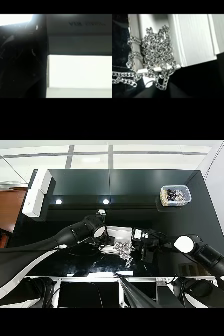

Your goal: Fold the box and place the chain.

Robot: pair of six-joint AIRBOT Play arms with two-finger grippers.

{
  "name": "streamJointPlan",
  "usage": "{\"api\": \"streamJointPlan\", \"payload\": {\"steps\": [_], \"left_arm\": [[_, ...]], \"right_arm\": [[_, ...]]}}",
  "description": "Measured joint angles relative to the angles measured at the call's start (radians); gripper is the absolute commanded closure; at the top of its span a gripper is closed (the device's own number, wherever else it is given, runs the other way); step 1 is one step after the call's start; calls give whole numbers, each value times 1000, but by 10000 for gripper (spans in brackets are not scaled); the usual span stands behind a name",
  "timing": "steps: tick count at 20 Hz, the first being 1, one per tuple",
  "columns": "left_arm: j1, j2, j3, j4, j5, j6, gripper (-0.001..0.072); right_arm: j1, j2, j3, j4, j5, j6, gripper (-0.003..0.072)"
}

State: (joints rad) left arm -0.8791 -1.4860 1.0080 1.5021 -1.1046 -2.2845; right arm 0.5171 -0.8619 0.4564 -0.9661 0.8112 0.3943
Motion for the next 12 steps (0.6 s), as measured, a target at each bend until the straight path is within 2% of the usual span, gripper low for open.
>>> {"api": "streamJointPlan", "payload": {"steps": [4, 12], "left_arm": [[0, 0, 0, 0, 1, 0, 676], [0, 0, 0, 0, 2, 0, 676]], "right_arm": [[1, -30, -17, -8, -30, 3, 129], [29, -174, -43, 40, -148, -158, 146]]}}
